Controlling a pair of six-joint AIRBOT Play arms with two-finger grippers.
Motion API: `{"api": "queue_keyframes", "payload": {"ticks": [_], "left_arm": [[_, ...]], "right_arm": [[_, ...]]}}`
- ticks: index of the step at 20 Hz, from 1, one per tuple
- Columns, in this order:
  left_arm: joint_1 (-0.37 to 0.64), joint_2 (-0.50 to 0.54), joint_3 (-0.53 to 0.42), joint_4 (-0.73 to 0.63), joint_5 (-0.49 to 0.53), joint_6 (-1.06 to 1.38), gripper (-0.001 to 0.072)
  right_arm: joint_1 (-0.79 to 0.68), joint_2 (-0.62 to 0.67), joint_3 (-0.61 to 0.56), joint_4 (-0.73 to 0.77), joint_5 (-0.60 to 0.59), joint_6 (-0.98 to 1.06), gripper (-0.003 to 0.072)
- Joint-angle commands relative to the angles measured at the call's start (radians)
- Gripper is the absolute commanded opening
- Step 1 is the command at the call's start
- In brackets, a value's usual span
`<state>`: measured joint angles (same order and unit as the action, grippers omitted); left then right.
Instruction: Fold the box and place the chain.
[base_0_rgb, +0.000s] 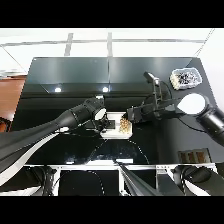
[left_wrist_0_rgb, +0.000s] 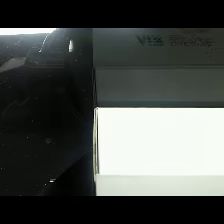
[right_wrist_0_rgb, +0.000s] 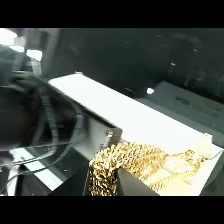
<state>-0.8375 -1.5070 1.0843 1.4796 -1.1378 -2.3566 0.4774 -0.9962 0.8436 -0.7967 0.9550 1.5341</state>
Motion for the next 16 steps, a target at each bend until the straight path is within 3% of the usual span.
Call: {"api": "queue_keyframes", "payload": {"ticks": [1,2,3,4,5,12,16], "left_arm": [[0.0,0.0,0.0,0.0,0.0,0.0,0.0027],[0.0,0.0,0.0,-0.001,0.0,0.0,0.0027],[0.0,0.0,0.0,-0.001,0.0,0.0,0.0027],[0.0,0.0,0.0,0.0,0.0,0.0,0.0027],[0.0,0.0,0.0,-0.001,0.0,0.0,0.0027],[0.0,0.0,0.0,-0.027,0.014,0.0,0.0027],[0.001,0.0,0.0,-0.026,0.003,0.002,0.0027]], "right_arm": [[0.019,-0.03,-0.036,-0.011,-0.037,-0.007,0.0015],[0.019,-0.029,-0.036,-0.027,-0.03,-0.007,0.0017],[0.019,-0.03,-0.036,-0.029,-0.027,-0.007,0.0083],[0.019,-0.029,-0.036,-0.028,-0.027,-0.008,0.0227],[0.019,-0.029,-0.036,-0.036,-0.027,-0.008,0.0267],[-0.122,0.021,-0.036,-0.267,0.174,-0.004,0.0267],[-0.193,0.098,-0.036,-0.34,0.202,-0.004,0.0266]]}}
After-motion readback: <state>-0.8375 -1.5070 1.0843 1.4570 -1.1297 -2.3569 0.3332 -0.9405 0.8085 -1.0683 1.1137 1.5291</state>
